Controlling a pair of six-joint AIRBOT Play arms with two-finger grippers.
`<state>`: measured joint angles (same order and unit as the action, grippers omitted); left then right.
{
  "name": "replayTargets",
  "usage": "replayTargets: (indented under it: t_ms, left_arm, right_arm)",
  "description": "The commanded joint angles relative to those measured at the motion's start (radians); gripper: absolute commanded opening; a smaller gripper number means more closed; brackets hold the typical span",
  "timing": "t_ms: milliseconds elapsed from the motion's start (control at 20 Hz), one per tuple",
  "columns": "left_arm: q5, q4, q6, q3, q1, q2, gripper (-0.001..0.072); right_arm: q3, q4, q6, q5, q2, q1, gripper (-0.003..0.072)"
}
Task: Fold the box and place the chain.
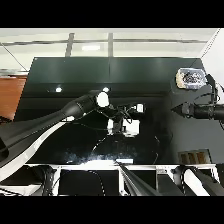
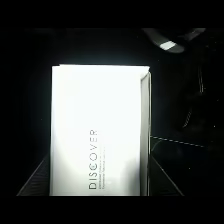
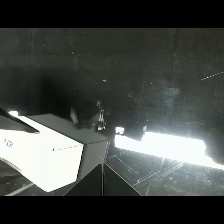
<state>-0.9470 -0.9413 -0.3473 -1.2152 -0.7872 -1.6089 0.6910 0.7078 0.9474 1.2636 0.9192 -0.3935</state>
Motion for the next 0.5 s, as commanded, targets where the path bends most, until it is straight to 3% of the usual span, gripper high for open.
replayTargets:
  t_ms: [0, 350, 450]
  left_arm:
    - [0.026, -0.022, -0.003, 0.000, -0.025, -0.022, 0.0715]
    - [0.021, -0.024, -0.005, -0.003, -0.045, -0.045, 0.0684]
    - [-0.005, -0.031, -0.006, -0.006, -0.043, -0.043, 0.0381]
  right_arm:
    - [0.000, 0.000, 0.004, 0.000, 0.000, 0.001, 0.0016]
    - [0.000, 0.000, 0.014, 0.001, 0.000, 0.001, 0.0016]
    - [0.000, 0.000, 0.015, 0.001, 0.000, 0.001, 0.0016]
